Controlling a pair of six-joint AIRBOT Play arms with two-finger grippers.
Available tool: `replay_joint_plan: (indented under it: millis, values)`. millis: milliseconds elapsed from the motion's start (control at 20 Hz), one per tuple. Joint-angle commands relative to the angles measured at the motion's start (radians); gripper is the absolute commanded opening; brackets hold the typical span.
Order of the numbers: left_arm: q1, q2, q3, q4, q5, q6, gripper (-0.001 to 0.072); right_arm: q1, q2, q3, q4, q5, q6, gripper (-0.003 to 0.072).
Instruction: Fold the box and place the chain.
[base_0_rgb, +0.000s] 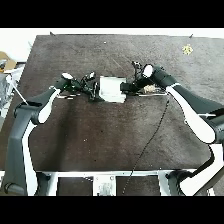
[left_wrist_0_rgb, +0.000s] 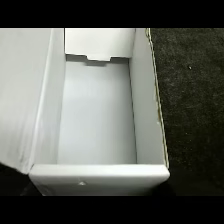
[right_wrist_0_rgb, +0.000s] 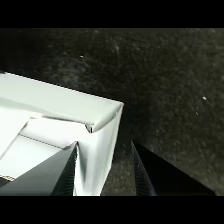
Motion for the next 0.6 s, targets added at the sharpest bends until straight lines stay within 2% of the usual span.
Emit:
replay_joint_plan:
  millis: [0, 300, 550]
  values:
    - [0.0, 0.0, 0.0, 0.0, 0.0, 0.0, 0.0464, 0.05, -0.013, 0.049, -0.158, 0.049, 0.129, 0.0387]
    - [0.0, 0.0, 0.0, 0.0, 0.0, 0.0, 0.0464, 0.113, -0.127, 0.235, -0.262, 0.202, 0.226, 0.0387]
    - [0.0, 0.0, 0.0, 0.0, 0.0, 0.0, 0.0464, 0.146, -0.148, 0.243, -0.374, 0.206, 0.359, 0.0387]
